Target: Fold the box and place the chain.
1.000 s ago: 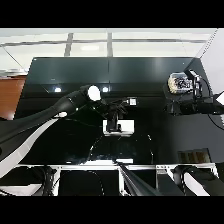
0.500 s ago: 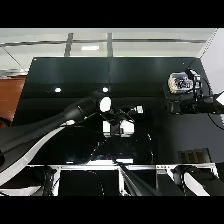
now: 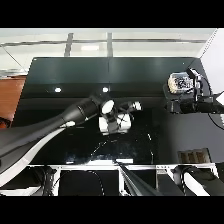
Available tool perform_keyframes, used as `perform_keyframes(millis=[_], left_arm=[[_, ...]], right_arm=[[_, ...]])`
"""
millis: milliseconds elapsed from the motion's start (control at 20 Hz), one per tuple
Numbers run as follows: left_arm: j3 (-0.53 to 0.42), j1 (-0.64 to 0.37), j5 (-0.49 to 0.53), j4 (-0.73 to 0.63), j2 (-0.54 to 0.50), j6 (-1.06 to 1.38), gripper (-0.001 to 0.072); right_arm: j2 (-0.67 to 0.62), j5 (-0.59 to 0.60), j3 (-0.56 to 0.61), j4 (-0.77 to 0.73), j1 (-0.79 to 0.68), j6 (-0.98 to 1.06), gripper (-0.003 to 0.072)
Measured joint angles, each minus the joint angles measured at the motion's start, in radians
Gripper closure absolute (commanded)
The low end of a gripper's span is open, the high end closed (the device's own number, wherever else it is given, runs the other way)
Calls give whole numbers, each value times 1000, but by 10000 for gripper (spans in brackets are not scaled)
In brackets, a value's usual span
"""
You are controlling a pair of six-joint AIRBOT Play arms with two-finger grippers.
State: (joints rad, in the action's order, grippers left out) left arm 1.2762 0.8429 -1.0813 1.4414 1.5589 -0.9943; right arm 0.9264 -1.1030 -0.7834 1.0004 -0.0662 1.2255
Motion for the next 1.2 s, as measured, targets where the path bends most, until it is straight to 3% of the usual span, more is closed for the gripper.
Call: perform_keyframes(millis=[150, 350, 600, 900, 1200], left_arm=[[93, -97, -87, 80, -48, -99, 336], [229, -353, -129, 130, -107, -183, 336], [309, -726, 11, 137, -94, -295, 336], [425, -1023, 68, 94, 98, -356, 336], [666, -1135, -12, -22, 399, -299, 327]], right_arm=[[0, 2, 0, 0, 0, 7, 674], [0, 2, 0, 0, 0, 14, 674], [0, 8, 0, -1, 0, 21, 674], [0, 14, 0, -1, 0, 21, 674], [0, 10, 0, -6, 0, 21, 674]])
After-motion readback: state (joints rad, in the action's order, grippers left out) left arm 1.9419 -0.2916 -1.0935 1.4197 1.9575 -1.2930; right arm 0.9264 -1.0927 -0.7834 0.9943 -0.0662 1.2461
